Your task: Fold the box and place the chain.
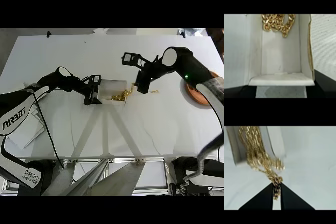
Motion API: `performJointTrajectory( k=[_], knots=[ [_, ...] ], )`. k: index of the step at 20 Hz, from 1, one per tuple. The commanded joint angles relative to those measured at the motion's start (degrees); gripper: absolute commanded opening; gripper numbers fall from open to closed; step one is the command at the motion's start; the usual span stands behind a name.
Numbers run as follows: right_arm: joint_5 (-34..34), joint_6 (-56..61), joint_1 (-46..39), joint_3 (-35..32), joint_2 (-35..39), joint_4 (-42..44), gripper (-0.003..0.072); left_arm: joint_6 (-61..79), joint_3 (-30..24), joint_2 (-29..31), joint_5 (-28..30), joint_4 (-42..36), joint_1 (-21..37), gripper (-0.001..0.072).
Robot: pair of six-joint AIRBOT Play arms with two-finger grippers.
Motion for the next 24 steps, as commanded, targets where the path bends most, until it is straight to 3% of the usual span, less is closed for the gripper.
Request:
performJointTrajectory(
  k=[1, 7, 10, 13, 16, 17, 18, 19, 24],
  knots=[
    [-6.12, 0.22, 5.66, 0.02, 2.62, 3.54, 0.0009, 0.00, -0.02, 0.02, 0.02, 0.02, -0.02, 0.0323],
    [-20.63, 1.62, 17.25, 0.02, 2.62, 3.34, 0.0007, 0.00, -0.02, 0.02, 0.02, 0.02, -0.02, 0.0323],
    [-22.84, 3.50, 17.27, 0.02, 2.45, 2.93, 0.0007, 0.00, 0.00, 0.02, 0.02, 0.02, -0.02, 0.0323],
    [-20.52, 9.60, 15.32, 0.02, 0.79, -1.90, 0.0007, 0.00, -0.02, 0.02, 0.02, 0.02, -0.02, 0.0323],
    [-13.97, 10.73, 12.66, 0.02, -1.40, -2.99, 0.0009, 0.00, -0.02, 0.02, 0.04, 0.02, -0.02, 0.0323],
    [-11.50, 10.69, 12.07, 0.02, -1.60, -2.97, 0.0046, 0.00, -0.02, 0.02, 0.02, 0.02, -0.02, 0.0323],
    [-9.31, 10.47, 11.65, 0.02, -1.46, -2.99, 0.0187, 0.00, -0.02, 0.02, 0.02, 0.02, -0.02, 0.0323],
    [-7.91, 9.84, 11.43, 0.02, -0.96, -2.99, 0.0274, 0.00, -0.02, 0.00, 0.02, 0.02, -0.02, 0.0323],
    [-1.40, 8.46, 5.44, 0.02, 3.80, -4.79, 0.0269, 0.00, -0.02, 0.02, 0.02, 0.04, -0.02, 0.0323]
  ],
)
